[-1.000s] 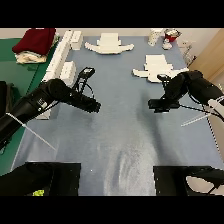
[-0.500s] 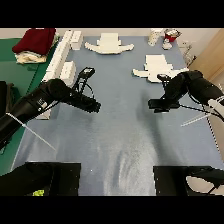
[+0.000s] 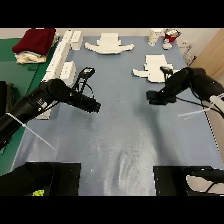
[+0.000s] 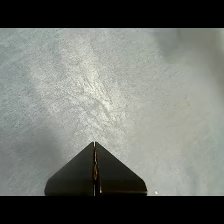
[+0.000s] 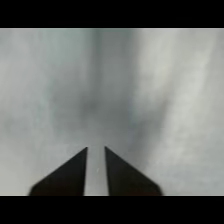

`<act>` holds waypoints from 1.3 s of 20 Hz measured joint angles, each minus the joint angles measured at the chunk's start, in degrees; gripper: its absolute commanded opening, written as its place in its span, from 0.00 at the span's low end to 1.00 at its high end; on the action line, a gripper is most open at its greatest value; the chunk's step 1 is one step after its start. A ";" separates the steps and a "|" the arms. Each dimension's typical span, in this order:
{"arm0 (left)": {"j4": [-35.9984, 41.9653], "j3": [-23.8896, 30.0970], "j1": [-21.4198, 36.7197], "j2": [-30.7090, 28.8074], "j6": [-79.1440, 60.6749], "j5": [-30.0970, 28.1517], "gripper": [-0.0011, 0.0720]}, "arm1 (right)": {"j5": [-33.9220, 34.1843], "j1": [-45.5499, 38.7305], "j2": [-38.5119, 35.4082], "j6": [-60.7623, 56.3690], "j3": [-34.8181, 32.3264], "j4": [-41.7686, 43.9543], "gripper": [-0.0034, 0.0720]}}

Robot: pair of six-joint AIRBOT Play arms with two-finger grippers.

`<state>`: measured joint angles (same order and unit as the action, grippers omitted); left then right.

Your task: Fold the box.

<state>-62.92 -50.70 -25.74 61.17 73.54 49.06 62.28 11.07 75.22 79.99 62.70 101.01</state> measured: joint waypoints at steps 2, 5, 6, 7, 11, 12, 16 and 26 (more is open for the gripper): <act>0.00 0.00 0.00 0.00 -0.02 0.00 0.03 | 0.37 -5.20 3.67 -0.02 6.78 -1.62 0.45; 0.00 0.00 0.00 0.00 -0.02 -0.02 0.03 | 2.19 -14.86 12.13 2.99 19.85 -2.43 0.45; 0.00 0.00 0.00 0.00 -0.02 -0.02 0.03 | 2.73 -17.97 15.30 4.20 24.26 -2.05 0.45; 0.00 0.00 0.00 0.00 0.00 0.00 0.03 | 3.13 -21.09 18.75 5.35 28.85 -0.63 0.45; 0.00 0.00 0.00 0.00 -0.02 -0.02 0.03 | 4.17 -29.24 30.95 9.49 42.71 6.69 0.45; 0.00 0.00 0.00 0.00 -0.02 0.00 0.03 | 4.20 -30.34 33.53 10.43 45.29 8.50 0.45; 0.00 0.00 0.00 0.00 -0.02 0.00 0.03 | 4.48 -32.33 41.90 13.57 52.63 15.47 0.45; -0.02 0.00 0.00 0.00 0.00 0.02 0.03 | 7.34 -32.48 48.59 20.39 55.41 25.35 0.05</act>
